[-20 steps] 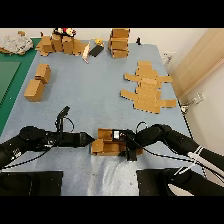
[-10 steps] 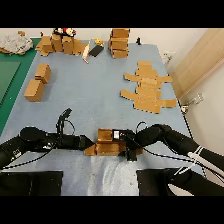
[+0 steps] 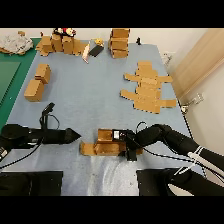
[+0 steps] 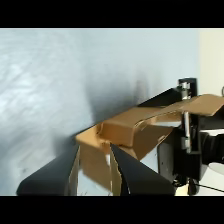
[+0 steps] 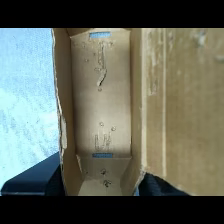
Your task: Fold the box.
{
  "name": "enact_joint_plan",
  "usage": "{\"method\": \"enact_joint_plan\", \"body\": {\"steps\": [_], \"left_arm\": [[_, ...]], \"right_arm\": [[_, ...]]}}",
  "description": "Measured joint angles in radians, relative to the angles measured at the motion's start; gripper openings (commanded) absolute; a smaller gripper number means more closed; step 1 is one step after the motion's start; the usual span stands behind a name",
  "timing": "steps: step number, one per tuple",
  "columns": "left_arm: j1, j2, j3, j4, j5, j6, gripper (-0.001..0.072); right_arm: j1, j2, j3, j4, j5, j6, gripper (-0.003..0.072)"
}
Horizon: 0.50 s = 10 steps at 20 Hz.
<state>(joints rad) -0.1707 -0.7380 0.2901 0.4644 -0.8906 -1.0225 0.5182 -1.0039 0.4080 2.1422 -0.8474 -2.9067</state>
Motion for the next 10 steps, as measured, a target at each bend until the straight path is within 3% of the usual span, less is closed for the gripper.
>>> {"method": "enact_joint_plan", "body": {"steps": [5,10], "left_arm": [[0.084,0.022,-0.034,0.123,-0.131,-0.068,0.0223],[0.041,-0.034,-0.053,0.152,-0.116,-0.090,0.0221]], "right_arm": [[0.000,0.000,0.000,0.000,0.000,0.000,0.0497],[0.000,0.000,0.000,0.000,0.000,0.000,0.0497]]}}
